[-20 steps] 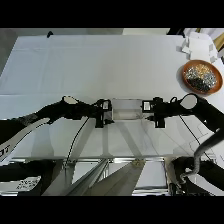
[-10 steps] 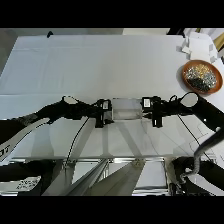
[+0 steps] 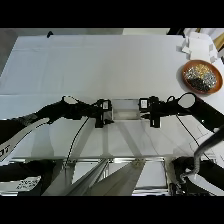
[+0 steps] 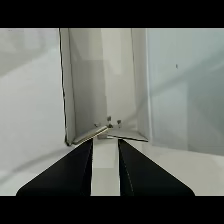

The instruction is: Fold the box and place the chain.

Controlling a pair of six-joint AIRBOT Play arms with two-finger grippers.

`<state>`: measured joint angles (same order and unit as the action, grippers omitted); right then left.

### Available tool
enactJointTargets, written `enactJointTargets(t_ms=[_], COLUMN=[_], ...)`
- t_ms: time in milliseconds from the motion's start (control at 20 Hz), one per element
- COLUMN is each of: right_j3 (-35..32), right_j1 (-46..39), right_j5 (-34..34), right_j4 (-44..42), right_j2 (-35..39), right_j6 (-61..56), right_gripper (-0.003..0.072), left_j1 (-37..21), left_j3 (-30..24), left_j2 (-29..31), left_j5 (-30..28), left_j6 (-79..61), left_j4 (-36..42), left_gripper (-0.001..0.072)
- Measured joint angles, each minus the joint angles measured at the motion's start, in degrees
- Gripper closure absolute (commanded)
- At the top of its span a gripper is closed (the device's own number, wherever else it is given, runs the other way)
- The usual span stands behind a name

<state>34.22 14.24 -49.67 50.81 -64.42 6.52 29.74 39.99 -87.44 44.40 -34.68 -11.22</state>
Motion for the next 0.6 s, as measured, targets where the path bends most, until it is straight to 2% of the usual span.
enactJointTargets(t_ms=[350, 400, 450, 500, 600], right_j3=[0.00, 0.00, 0.00, 0.00, 0.00], right_j1=[2.95, 3.13, 3.23, 3.30, 3.41], right_j5=[3.21, 3.52, 3.63, 3.85, 4.02], right_j4=[-0.42, -0.66, -0.85, -1.16, -1.64], right_j2=[-2.25, -2.54, -2.75, -2.91, -3.13], right_j6=[-0.07, -0.11, -0.20, -0.20, -0.20], right_gripper=[0.0528, 0.0468, 0.0375, 0.0339, 0.0345], left_j1=[0.00, 0.00, 0.00, 0.00, 0.00], left_j3=[0.00, 0.00, 0.00, 0.00, 0.00], left_j2=[0.00, 0.00, 0.00, 0.00, 0.00], left_j5=[0.00, 0.00, 0.00, 0.00, 0.00], left_j6=[0.00, 0.00, 0.00, 0.00, 0.00], left_j4=[0.02, 0.02, 0.02, 0.02, 0.04], left_gripper=[0.0559, 0.0559, 0.0559, 0.0559, 0.0559])
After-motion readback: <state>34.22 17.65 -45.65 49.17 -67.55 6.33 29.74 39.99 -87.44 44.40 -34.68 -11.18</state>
